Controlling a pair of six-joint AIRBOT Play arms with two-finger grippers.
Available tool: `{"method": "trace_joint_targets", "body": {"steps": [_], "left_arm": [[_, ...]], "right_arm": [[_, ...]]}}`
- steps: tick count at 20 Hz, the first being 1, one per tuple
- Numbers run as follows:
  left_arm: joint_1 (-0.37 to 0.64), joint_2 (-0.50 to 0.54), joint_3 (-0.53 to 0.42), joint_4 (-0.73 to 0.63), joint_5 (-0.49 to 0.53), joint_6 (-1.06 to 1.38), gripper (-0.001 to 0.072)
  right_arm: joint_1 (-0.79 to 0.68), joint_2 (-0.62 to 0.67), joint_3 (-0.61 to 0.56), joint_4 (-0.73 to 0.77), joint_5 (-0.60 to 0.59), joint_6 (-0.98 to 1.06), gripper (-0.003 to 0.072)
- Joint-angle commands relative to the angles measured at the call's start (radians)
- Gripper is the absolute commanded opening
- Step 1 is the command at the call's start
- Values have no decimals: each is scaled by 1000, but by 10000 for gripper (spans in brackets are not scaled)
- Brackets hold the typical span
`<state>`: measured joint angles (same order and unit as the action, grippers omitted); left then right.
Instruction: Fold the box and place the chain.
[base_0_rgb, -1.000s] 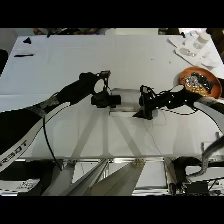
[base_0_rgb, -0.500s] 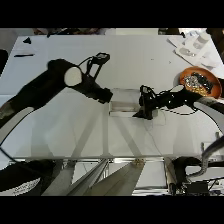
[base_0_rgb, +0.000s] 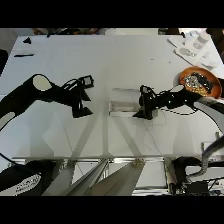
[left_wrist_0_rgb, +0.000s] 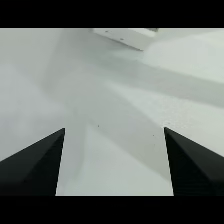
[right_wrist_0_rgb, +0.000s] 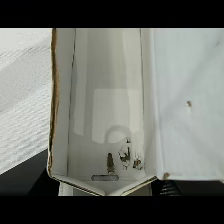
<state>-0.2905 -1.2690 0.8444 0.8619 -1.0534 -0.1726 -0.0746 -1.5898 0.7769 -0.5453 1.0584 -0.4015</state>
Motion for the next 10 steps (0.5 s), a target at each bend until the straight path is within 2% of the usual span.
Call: {"method": "trace_joint_targets", "body": {"steps": [1,4,7,10], "left_arm": [[60,-93,-66,-300,8,554,699],[58,-211,-66,-507,-20,774,699],[52,-276,-66,-567,-8,836,699],[48,-295,-66,-603,-26,850,699]], "right_arm": [[0,0,0,0,0,0,321],[0,0,0,0,0,0,321],[0,0,0,0,0,0,321],[0,0,0,0,0,0,321]]}}
